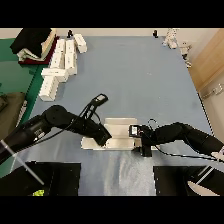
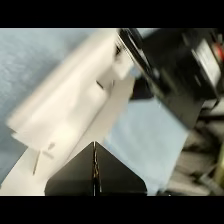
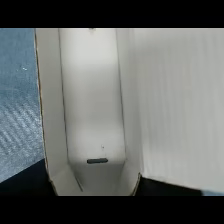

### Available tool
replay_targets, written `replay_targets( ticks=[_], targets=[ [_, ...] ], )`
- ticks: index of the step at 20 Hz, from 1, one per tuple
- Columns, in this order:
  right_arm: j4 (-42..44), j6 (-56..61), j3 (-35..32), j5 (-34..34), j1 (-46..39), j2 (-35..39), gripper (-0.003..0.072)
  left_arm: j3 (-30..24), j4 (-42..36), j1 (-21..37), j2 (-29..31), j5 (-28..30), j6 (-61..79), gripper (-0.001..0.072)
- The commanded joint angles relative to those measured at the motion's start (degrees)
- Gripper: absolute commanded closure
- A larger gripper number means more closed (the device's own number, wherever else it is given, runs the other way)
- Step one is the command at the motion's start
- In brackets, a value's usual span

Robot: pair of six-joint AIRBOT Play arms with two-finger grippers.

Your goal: Fold the box.

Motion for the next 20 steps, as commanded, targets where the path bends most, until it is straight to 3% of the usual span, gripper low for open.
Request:
replay_targets(
  ticks=[1,3,4,5,6,9,12,14,20],
  targets=[
    [0.0,0.1,0.0,0.0,0.0,0.0,0.0181,0.0,19.3,-6.8,8.7,-3.5,1.7,0.0692],
    [0.0,0.1,0.0,0.0,0.0,0.0,0.0181,0.0,25.4,-9.1,11.1,-4.3,4.0,0.0689],
    [0.0,0.1,0.0,0.0,0.0,0.0,0.0182,0.0,26.9,-9.1,11.6,-4.7,4.2,0.0637],
    [0.0,0.1,0.0,0.0,0.0,0.1,0.0181,0.0,27.0,-7.8,11.9,-5.1,5.4,0.0259],
    [0.0,0.1,0.0,0.0,0.0,0.0,0.0181,-0.4,27.0,-5.6,12.0,-4.8,5.9,0.0023],
    [0.0,0.1,0.0,0.0,0.0,0.0,0.0181,-3.0,25.3,1.6,12.0,-4.7,13.7,0.0019],
    [0.0,0.1,0.0,0.0,0.0,0.0,0.0181,-5.8,16.4,7.0,10.9,-2.4,29.2,0.0019],
    [0.0,0.1,0.0,0.0,0.0,0.0,0.0182,-7.5,10.0,8.2,8.9,-0.9,38.7,0.002],
    [0.0,0.1,0.0,0.0,0.0,0.0,0.0181,-8.3,4.5,8.0,-0.1,0.0,45.5,0.002]
  ],
)
